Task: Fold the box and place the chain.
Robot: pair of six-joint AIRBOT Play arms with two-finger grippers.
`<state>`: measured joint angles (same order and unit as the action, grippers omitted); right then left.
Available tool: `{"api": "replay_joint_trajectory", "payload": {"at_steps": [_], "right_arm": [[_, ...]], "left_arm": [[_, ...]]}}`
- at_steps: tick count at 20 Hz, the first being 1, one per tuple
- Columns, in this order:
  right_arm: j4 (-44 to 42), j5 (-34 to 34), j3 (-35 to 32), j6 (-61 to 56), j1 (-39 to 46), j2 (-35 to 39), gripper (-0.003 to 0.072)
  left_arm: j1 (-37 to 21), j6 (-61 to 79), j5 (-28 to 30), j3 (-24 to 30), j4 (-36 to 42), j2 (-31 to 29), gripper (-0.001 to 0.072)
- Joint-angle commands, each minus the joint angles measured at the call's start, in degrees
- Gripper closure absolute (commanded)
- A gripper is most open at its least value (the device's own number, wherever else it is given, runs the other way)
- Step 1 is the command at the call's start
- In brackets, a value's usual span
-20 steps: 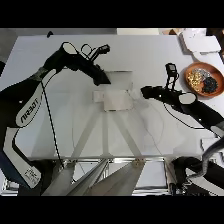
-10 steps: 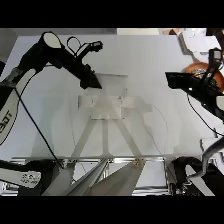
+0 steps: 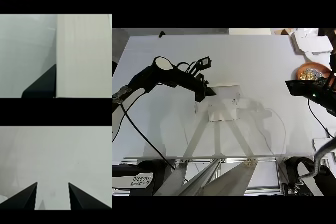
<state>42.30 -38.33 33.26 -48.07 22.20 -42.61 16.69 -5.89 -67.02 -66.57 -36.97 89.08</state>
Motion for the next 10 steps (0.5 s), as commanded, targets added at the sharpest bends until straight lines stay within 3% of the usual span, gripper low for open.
{"api": "replay_joint_trajectory", "payload": {"at_steps": [1, 10], "right_arm": [[0.59, -1.70, 0.00, -0.13, 0.44, 0.11, 0.0293], [0.59, -1.55, 0.00, -0.11, 0.44, 0.09, 0.0293]], "left_arm": [[0.90, 11.23, 2.67, 0.85, 3.15, 3.41, 0.0705], [0.92, 11.32, 10.27, 0.85, 5.64, 8.00, 0.0706]]}}
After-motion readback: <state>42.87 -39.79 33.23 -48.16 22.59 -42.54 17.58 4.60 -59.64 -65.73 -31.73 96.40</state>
